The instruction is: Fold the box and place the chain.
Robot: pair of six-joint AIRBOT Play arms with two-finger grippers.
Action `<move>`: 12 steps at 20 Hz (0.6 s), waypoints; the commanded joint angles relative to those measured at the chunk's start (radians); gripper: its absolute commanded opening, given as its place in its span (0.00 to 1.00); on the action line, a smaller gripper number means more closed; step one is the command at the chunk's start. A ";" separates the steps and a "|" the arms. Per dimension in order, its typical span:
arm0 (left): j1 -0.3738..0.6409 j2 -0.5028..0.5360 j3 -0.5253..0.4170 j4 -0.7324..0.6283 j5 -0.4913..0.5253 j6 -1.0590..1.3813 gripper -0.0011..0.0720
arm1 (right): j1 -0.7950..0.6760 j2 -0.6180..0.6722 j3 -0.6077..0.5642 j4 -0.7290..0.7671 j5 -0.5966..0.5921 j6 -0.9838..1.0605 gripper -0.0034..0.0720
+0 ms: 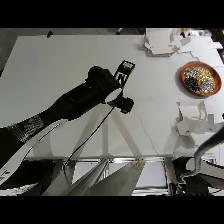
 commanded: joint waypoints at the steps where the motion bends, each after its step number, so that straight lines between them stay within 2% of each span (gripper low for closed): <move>1: 0.000 0.001 0.000 0.000 0.000 0.000 0.96 | -0.001 -0.042 0.001 0.021 -0.006 -0.045 0.71; 2: 0.000 0.001 0.000 0.000 0.000 0.000 0.96 | -0.001 -0.047 0.001 0.025 -0.005 -0.048 0.69; 3: 0.000 0.001 0.000 0.000 0.000 0.000 0.96 | -0.001 -0.051 0.001 0.029 -0.002 -0.048 0.54; 4: 0.000 0.001 0.000 0.000 0.000 0.000 0.96 | -0.001 -0.055 0.001 0.044 0.004 -0.048 0.44; 6: 0.000 0.001 0.000 0.000 0.000 0.000 0.96 | -0.001 -0.065 0.001 0.071 0.021 -0.048 0.40; 8: 0.000 0.001 0.000 0.000 0.000 0.000 0.96 | -0.001 -0.072 0.001 0.115 0.047 -0.049 0.31; 10: 0.000 0.001 0.000 0.000 0.000 0.000 0.96 | -0.001 -0.071 0.001 0.184 0.089 -0.059 0.10; 12: 0.000 0.001 0.000 0.000 0.000 0.000 0.96 | 0.003 -0.059 0.001 0.267 0.156 -0.129 0.06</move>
